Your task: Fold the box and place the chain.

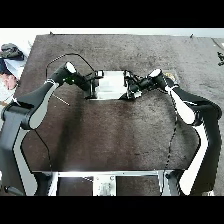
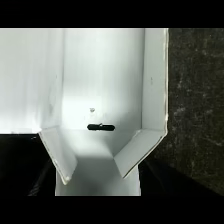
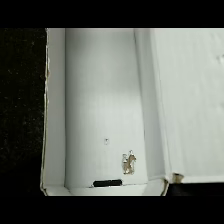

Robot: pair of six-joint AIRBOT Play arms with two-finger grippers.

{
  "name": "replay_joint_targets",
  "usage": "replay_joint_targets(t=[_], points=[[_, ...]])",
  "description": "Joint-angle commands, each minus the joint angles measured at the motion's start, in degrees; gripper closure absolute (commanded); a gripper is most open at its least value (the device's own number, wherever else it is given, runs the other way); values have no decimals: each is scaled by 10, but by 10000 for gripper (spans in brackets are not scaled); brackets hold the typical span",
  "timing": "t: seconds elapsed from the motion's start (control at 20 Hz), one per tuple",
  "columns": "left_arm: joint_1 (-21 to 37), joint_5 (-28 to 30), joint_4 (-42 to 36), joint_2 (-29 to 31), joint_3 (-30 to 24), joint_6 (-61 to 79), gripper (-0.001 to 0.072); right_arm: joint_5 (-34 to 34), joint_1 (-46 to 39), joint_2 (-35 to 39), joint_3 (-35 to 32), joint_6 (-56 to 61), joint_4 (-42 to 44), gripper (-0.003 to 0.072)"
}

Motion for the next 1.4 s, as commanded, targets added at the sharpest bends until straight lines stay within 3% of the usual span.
replay_joint_targets(t=[0.0, 0.45, 0.5, 0.65, 0.7, 0.75, 0.8, 1.35], points=[[0, -3, -15, 0, 0, -2, 184, 0, 0, 0, 0, 0, 0, 279], [4, -25, -22, 0, 0, 0, 208, 0, 0, 0, 0, 0, 0, 279], [6, -26, -23, 0, 0, 0, 360, 0, 0, 0, 0, 0, 0, 278], [6, -28, -29, 0, 0, 0, 387, 0, 0, 0, 0, 0, 0, 279], [6, -27, -32, 0, 0, 0, 443, 0, 0, 0, 0, 0, 0, 278], [6, -27, -38, 0, 0, 0, 554, 0, 0, 0, 0, 0, 0, 278], [6, -27, -47, 0, 0, 0, 595, 0, 0, 0, 0, 0, 0, 279], [6, -23, -167, 0, -17, 50, 595, 0, 0, 0, 0, 0, 0, 278]])
